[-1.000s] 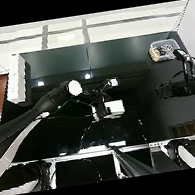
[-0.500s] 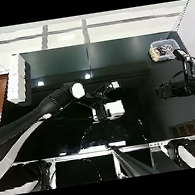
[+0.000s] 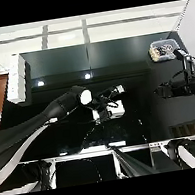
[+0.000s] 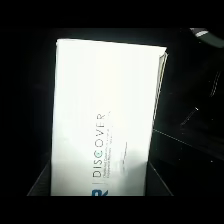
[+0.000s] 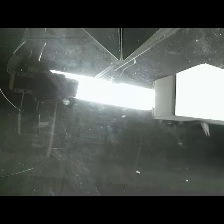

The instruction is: Fold the box and place the chain.

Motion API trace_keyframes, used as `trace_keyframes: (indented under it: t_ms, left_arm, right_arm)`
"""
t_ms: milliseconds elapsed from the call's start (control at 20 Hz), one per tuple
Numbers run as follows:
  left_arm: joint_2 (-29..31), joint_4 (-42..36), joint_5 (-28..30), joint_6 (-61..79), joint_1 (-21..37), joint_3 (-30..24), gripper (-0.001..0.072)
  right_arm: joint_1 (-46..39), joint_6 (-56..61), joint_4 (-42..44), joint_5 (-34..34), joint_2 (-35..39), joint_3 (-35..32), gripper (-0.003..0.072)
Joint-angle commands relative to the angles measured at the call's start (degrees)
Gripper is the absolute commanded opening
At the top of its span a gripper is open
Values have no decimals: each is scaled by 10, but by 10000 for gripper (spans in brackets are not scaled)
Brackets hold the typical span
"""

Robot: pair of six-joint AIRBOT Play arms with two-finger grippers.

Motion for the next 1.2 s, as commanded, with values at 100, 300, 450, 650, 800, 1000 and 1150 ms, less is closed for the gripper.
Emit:
trace_keyframes:
  t_ms: [100, 300, 450, 650, 800, 1000, 1150]
  left_arm:
    - [9, 129, -88, -164, 7, 61, 351]
    - [75, 196, -186, -290, 66, 109, 351]
    - [152, 209, -256, -358, 148, 110, 351]
    - [253, 210, -305, -384, 289, 98, 351]
    - [311, 209, -308, -384, 419, 66, 351]
    - [336, 207, -305, -384, 600, -25, 351]
    - [335, 207, -254, -355, 688, -107, 351]
  right_arm:
    - [0, 0, 0, -1, 0, 0, 25]
    - [0, 0, 1, 8, 0, 0, 24]
    - [0, 0, 2, 14, 0, 0, 25]
    - [0, 0, 2, 12, 0, 0, 25]
    - [0, 0, 2, 11, 0, 0, 25]
    - [0, 1, 2, 11, 0, 0, 24]
    - [0, 1, 2, 11, 0, 0, 25]
